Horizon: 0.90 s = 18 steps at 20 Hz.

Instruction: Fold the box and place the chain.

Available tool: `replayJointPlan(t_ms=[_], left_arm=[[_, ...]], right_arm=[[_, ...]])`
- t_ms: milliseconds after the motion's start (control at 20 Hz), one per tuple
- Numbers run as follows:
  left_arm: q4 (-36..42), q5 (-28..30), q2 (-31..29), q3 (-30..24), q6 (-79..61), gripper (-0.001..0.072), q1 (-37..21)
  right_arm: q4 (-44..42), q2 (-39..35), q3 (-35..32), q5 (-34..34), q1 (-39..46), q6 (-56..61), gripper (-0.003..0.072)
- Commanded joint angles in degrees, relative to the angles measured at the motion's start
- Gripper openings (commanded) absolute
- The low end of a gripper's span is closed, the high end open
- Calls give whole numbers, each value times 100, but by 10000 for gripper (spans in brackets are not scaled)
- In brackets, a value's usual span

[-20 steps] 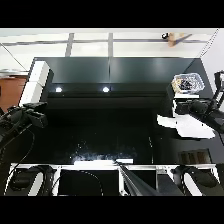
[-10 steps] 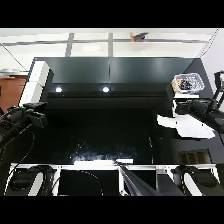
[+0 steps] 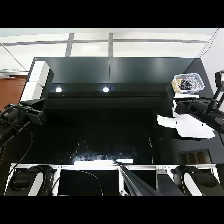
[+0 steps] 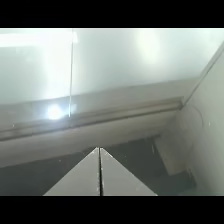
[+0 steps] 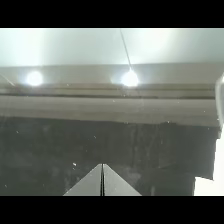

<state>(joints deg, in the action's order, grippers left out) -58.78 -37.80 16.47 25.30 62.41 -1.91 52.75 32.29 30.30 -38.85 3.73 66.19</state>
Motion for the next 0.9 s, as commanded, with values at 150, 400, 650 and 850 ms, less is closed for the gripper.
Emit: replayJointPlan(t_ms=[150, 400, 650, 850], left_arm=[[1296, 774, 525, -297, -20, 42, 52], [1272, 933, 1799, -42, -599, 719, 669], [1235, 929, 2542, 691, -841, 717, 800], [1231, 892, 2590, 739, -844, 714, 800]], right_arm=[[-50, 57, -2, 1032, -4, 0, 11], [184, 605, 144, 1213, 221, 13, 720], [2323, 1742, 1637, -275, 1572, 1812, 720], [3086, 2721, 2673, -1005, 3329, 1904, 720]])
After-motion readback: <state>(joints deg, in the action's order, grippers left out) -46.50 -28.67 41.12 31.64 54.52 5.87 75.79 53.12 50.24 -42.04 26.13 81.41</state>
